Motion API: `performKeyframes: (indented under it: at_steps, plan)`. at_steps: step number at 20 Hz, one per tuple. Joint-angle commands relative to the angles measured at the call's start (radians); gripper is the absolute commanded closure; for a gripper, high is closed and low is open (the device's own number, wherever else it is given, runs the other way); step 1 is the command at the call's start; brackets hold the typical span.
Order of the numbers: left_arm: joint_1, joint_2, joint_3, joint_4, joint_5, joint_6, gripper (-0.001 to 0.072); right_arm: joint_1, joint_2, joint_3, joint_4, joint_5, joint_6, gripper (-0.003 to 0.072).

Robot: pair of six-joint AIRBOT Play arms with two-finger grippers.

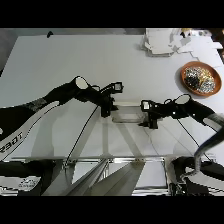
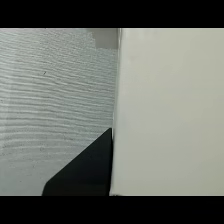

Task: Fold the box and place the chain.

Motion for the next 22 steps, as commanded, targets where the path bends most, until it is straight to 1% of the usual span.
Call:
performKeyframes:
  at_steps: [1,2,3,4,5,7,11,16,22]
  plan:
    - [-0.001,0.0,0.0,-0.002,0.003,-0.001,0.07,0.005,-0.013,0.0,0.006,-0.012,-0.002,0.0053]
    - [-0.001,0.0,0.0,-0.002,0.003,-0.001,0.07,0.005,-0.013,0.0,0.01,-0.012,-0.002,0.0064]
    - [-0.001,0.0,0.0,-0.002,0.003,-0.001,0.07,0.005,-0.013,0.0,0.014,-0.01,-0.001,0.0114]
    - [-0.001,0.0,0.0,-0.002,0.003,-0.001,0.07,0.005,-0.013,0.0,0.017,-0.007,-0.001,0.0115]
    - [-0.001,0.0,0.0,-0.002,0.003,-0.001,0.07,0.005,-0.013,0.0,0.017,-0.004,-0.002,0.0108]
    - [-0.001,0.0,0.0,-0.002,0.003,-0.001,0.07,0.003,-0.012,0.0,0.017,0.013,0.0,-0.0003]
    - [-0.001,0.001,0.0,-0.002,0.003,-0.001,0.07,-0.027,-0.008,0.0,0.02,0.069,0.0,-0.0011]
    - [-0.001,0.0,0.0,-0.002,0.003,-0.001,0.07,-0.035,-0.008,0.005,0.048,0.068,0.0,-0.0018]
    - [-0.001,0.0,0.0,-0.002,0.003,-0.001,0.07,-0.051,-0.008,0.02,0.051,0.093,0.0,-0.0028]
